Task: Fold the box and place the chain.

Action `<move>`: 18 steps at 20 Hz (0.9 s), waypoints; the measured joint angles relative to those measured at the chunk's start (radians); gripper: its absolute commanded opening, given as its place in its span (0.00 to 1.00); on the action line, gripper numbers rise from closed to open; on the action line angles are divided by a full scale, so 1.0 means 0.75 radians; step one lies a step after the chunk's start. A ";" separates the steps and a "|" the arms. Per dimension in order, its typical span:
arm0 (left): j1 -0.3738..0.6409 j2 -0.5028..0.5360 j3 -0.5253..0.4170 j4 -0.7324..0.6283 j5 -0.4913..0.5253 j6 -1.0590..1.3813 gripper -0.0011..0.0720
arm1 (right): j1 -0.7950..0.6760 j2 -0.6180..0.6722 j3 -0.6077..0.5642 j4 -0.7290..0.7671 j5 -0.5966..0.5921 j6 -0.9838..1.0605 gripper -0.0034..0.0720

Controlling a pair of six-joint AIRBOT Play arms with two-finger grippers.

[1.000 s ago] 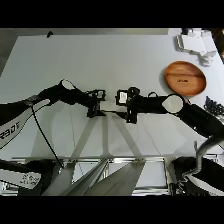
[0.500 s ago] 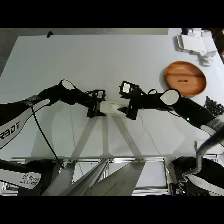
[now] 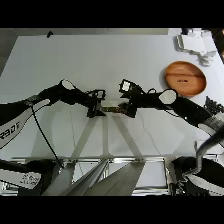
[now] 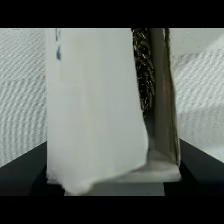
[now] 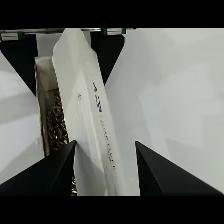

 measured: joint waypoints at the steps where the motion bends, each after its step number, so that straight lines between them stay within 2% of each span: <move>1: 0.000 0.000 0.000 0.000 0.000 0.000 0.12 | 0.001 -0.003 0.000 -0.001 0.016 0.000 0.55; 10: 0.001 0.000 0.000 0.000 0.000 0.001 0.12 | 0.040 -0.052 0.000 -0.021 0.087 0.002 0.54; 18: 0.001 0.000 0.000 -0.003 0.000 -0.006 0.12 | 0.045 -0.064 -0.001 -0.031 0.006 0.013 0.53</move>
